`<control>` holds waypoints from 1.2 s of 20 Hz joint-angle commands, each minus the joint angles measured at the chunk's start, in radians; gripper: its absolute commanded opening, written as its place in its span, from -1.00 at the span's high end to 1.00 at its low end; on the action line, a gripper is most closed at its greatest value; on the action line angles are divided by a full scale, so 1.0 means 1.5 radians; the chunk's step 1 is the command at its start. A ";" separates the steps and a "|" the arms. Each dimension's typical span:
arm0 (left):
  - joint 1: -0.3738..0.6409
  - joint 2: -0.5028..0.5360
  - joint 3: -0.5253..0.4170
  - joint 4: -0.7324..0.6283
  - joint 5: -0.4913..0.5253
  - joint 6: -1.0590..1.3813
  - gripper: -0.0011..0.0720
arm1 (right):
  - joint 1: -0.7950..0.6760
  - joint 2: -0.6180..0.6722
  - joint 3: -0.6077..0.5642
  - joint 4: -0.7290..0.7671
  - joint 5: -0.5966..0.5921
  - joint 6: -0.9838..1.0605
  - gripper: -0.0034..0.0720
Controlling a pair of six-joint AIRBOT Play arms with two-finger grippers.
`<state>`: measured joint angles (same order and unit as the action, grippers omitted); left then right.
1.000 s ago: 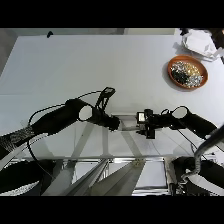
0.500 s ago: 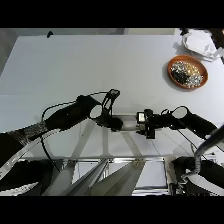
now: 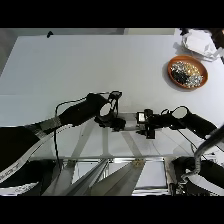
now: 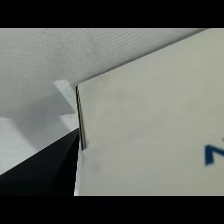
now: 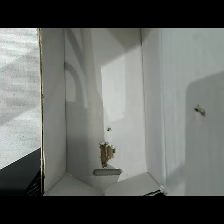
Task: Fold the box and place the chain.
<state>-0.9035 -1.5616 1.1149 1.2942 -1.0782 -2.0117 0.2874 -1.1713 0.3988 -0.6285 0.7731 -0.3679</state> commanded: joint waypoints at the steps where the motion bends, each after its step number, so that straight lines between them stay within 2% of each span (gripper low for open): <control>1: 0.002 -0.028 0.035 0.003 -0.026 -0.060 -0.21 | 0.000 -0.001 0.000 0.000 0.000 0.000 -0.15; 5: 0.005 -0.029 0.037 0.003 -0.040 -0.109 -0.16 | 0.000 -0.001 0.000 0.000 0.000 0.000 -0.15; 7: 0.002 -0.029 0.037 0.003 -0.053 -0.129 0.26 | 0.000 -0.001 0.000 0.000 0.000 0.000 -0.15; 17: -0.022 -0.029 0.003 0.010 -0.023 -0.203 0.28 | 0.000 0.000 0.000 0.000 0.000 0.000 -0.15; 18: -0.022 -0.029 0.003 0.008 -0.016 -0.206 0.35 | 0.000 -0.001 0.000 0.000 0.000 0.000 -0.15; 19: -0.022 -0.029 0.003 0.008 -0.012 -0.209 0.60 | 0.000 -0.001 0.000 0.000 0.000 0.000 -0.15; 21: -0.022 -0.029 0.003 0.008 -0.008 -0.213 0.96 | 0.000 -0.001 0.000 0.000 0.000 0.000 -0.15; 24: -0.022 -0.029 0.003 0.008 -0.007 -0.213 0.97 | 0.000 -0.001 0.000 0.000 0.000 0.000 -0.15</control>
